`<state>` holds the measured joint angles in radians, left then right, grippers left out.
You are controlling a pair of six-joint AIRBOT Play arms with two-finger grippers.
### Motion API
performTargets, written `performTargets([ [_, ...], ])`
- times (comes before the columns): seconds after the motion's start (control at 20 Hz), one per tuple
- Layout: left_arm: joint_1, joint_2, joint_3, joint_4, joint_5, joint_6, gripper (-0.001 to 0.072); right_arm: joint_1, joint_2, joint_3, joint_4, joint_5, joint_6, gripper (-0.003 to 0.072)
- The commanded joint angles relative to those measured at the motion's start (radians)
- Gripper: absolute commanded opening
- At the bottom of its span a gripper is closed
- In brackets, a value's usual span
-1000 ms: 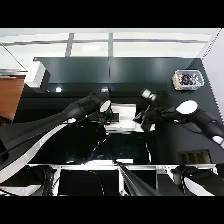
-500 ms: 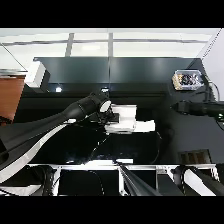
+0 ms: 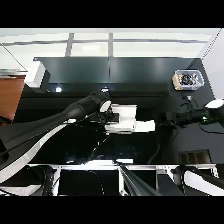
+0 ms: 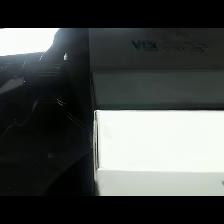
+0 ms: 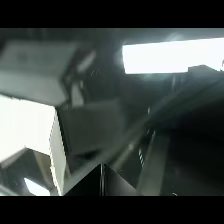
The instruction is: Fold the box and place the chain.
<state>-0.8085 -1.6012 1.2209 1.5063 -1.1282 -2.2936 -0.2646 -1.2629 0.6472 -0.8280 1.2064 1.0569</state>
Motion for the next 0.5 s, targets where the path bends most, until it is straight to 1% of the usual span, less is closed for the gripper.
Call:
performTargets([
  [0.0,0.001,0.0,0.0,0.001,0.0,0.0,0.0026,0.099,-0.065,-0.002,-0.028,0.013,-0.089,0.0015],
  [0.1,0.001,0.0,0.0,0.0,-0.002,0.001,0.0026,0.143,-0.074,-0.002,0.02,-0.031,-0.113,0.0016],
  [0.15,0.001,0.0,0.0,0.0,-0.002,0.0,0.0026,0.168,-0.077,-0.002,0.072,-0.058,-0.159,0.0016],
  [0.25,0.001,0.0,0.0,0.0,-0.003,0.0,0.0026,0.209,-0.083,-0.002,0.226,-0.088,-0.272,0.0016],
  [0.35,0.001,0.0,0.0,0.0,-0.005,0.0,0.0026,0.223,-0.087,-0.002,0.345,-0.092,-0.325,0.0016],
  [0.4,0.001,0.0,0.0,0.0,-0.005,0.0,0.0026,0.223,-0.087,0.0,0.36,-0.077,-0.335,0.0016],
  [0.45,0.001,0.0,0.0,0.0,-0.005,0.0,0.0026,0.221,-0.087,0.004,0.343,-0.062,-0.336,0.0016],
])
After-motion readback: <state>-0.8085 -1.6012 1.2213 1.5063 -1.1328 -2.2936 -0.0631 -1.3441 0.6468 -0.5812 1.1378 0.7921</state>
